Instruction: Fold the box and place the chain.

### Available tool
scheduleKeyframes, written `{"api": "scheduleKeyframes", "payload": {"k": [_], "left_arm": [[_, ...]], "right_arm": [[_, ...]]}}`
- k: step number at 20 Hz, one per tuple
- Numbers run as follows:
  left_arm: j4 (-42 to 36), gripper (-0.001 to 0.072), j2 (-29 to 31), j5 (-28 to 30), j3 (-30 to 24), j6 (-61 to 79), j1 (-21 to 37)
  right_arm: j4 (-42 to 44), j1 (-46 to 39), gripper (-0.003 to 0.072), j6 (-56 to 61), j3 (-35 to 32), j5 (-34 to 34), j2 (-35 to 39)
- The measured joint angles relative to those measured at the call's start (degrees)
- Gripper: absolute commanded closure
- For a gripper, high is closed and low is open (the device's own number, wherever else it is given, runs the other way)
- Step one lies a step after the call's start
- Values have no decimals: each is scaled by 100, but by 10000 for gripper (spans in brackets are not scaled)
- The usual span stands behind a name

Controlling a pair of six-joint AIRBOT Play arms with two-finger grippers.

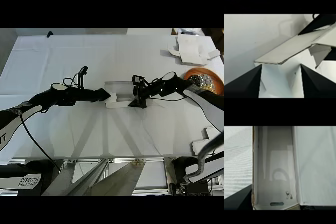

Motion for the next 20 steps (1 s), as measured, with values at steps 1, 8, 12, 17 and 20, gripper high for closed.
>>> {"api": "scheduleKeyframes", "payload": {"k": [1, 8, 12, 17, 20], "left_arm": [[66, 216, 0, 20, 0, -127, -4], [417, 219, 0, 37, 22, -643, -17], [758, 222, 0, 35, 164, -772, -20], [1226, 222, -101, 28, 431, -1069, -55], [1384, 222, -223, 0, 540, -1209, -138]], "right_arm": [[0, -2, 203, 0, 0, 0, 0], [-2, 0, 203, 0, 0, -2, 0], [-2, 0, 203, 0, 0, -2, 0], [-2, 0, 203, 0, 0, 2, 0], [-11, -2, 203, 0, 0, 0, 0]]}}
